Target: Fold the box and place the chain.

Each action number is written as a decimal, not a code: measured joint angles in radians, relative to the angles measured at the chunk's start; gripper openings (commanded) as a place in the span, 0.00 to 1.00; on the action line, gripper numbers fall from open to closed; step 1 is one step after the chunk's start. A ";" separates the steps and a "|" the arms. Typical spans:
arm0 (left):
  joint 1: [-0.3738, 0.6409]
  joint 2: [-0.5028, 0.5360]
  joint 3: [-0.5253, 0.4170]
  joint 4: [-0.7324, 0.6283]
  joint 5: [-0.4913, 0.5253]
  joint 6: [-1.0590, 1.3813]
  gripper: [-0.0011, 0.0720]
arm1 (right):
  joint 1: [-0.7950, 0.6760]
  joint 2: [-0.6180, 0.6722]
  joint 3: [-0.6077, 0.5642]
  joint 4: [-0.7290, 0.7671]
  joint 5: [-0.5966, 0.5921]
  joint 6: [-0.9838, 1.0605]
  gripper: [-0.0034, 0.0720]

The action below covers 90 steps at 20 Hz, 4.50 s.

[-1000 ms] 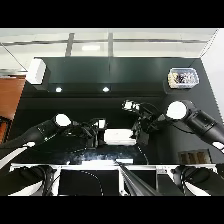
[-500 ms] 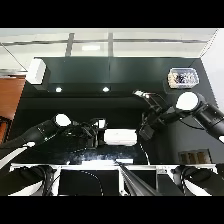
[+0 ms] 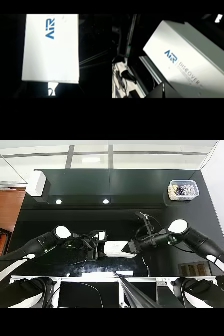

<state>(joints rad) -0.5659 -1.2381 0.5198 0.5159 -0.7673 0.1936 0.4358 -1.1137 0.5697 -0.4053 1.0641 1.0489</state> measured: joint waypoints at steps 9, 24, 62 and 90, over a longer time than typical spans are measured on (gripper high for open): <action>0.000 0.000 0.000 0.000 0.000 0.001 0.52 | 0.014 -0.043 -0.014 -0.038 -0.057 0.034 0.06; 0.000 0.000 0.000 0.000 0.000 0.000 0.52 | 0.014 -0.050 -0.014 -0.085 -0.095 0.056 0.06; -0.102 0.098 0.206 0.248 -0.050 -0.478 0.98 | -0.598 0.332 0.219 -0.303 0.305 0.092 0.06; -0.278 -0.170 0.357 0.337 -0.032 -0.539 0.98 | -0.601 0.332 0.219 -0.311 0.315 0.092 0.06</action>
<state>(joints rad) -0.8444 -1.4082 0.8768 0.8528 -0.7998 -0.3454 -0.1654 -0.7815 0.7891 -0.7166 1.3788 1.1408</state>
